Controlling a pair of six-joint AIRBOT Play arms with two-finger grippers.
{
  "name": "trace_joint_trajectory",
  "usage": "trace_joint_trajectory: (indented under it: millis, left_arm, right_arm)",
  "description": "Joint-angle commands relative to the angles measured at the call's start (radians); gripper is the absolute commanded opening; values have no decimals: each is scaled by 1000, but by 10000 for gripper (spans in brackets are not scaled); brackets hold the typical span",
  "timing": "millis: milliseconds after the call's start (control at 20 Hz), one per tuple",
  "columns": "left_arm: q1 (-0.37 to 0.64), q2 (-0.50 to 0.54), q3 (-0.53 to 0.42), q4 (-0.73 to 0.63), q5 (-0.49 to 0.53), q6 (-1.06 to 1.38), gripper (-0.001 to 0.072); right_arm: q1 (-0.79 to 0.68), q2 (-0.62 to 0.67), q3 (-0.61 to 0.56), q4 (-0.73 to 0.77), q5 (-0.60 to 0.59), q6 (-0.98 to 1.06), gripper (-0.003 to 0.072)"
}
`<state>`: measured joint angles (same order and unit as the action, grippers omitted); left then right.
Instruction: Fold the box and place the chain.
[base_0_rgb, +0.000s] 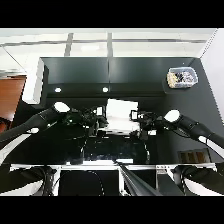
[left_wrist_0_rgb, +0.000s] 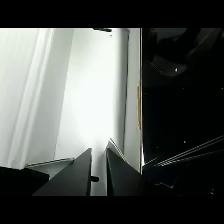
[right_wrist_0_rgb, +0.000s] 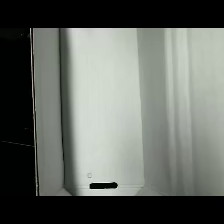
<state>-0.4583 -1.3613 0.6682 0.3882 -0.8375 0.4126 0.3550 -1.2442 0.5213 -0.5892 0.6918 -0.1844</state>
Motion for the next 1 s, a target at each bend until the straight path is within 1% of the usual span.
trace_joint_trajectory:
  millis: [0,300,350,400,450,500,550,600,650,750,800,850,900,950]
  left_arm:
    - [-8,-1,1,-12,27,-1,124]
    - [-14,-1,1,-8,31,-1,121]
    - [-14,-1,1,-8,31,-1,69]
    - [-14,-1,1,-8,31,-1,56]
    - [-14,-1,1,-8,31,-1,59]
    - [-14,-1,1,-8,31,-1,127]
    - [-14,-1,1,-8,31,-1,298]
    - [-14,-1,1,-8,30,-1,310]
    - [-14,-1,1,-8,30,-1,308]
    - [-14,-1,1,-6,29,-1,61]
    - [-14,-1,1,-6,29,-1,170]
    - [-14,-1,1,-8,29,-1,361]
    - [-14,-1,1,-7,29,-2,392]
    - [-14,0,1,-2,28,-16,269]
  right_arm:
    - [0,0,0,1,1,1,8]
    - [0,0,0,1,1,1,8]
    - [0,0,0,1,1,1,8]
    - [0,0,0,1,1,1,8]
    - [0,0,0,1,1,1,8]
    - [0,0,0,1,1,1,8]
    - [0,0,0,1,1,1,8]
    - [0,0,0,1,1,1,8]
    - [1,0,0,1,1,1,8]
    - [1,0,0,1,1,1,8]
    - [1,0,0,1,1,1,9]
    - [0,0,0,1,1,1,8]
    - [0,0,0,1,1,1,8]
    - [0,0,0,1,1,1,8]
